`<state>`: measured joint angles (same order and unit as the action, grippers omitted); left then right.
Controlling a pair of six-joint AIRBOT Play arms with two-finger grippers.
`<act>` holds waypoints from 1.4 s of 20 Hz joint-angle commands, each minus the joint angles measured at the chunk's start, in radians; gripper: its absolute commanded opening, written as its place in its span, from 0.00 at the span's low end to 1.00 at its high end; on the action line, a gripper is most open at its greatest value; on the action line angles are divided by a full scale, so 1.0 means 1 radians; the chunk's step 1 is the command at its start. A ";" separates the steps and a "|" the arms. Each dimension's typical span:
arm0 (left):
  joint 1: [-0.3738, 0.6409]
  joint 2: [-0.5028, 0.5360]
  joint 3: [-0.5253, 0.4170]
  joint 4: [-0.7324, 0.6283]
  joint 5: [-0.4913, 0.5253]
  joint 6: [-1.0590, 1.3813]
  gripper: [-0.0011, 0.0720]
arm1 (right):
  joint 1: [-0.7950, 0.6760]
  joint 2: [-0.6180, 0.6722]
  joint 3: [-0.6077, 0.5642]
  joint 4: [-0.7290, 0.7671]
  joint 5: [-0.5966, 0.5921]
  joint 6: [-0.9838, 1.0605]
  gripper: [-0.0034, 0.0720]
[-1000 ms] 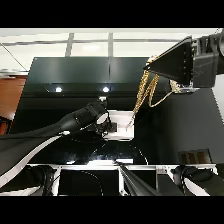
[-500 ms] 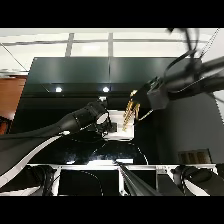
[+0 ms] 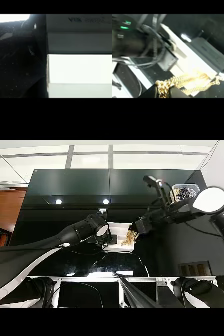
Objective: Fold the box and place the chain.
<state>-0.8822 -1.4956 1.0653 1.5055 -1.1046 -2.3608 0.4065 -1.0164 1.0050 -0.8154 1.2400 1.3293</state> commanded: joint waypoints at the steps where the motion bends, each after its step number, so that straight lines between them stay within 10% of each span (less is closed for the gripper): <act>1: 0.001 0.000 0.001 0.000 0.000 0.000 0.06 | 0.001 -0.017 -0.089 0.030 -0.093 0.010 0.05; 19: 0.001 0.000 0.001 0.000 0.000 0.000 0.05 | -0.030 -0.035 -0.111 0.022 -0.056 -0.004 0.08; 24: 0.001 0.000 0.001 0.000 0.000 0.000 0.05 | 0.032 -0.048 -0.111 -0.064 -0.111 0.049 0.58; 28: 0.001 0.000 0.001 0.000 0.000 0.000 0.05 | -0.045 -0.042 -0.098 -0.106 -0.056 0.051 0.58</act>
<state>-0.8822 -1.4956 1.0653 1.5055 -1.1046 -2.3608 0.4007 -1.0618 0.8982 -0.8757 1.1568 1.3689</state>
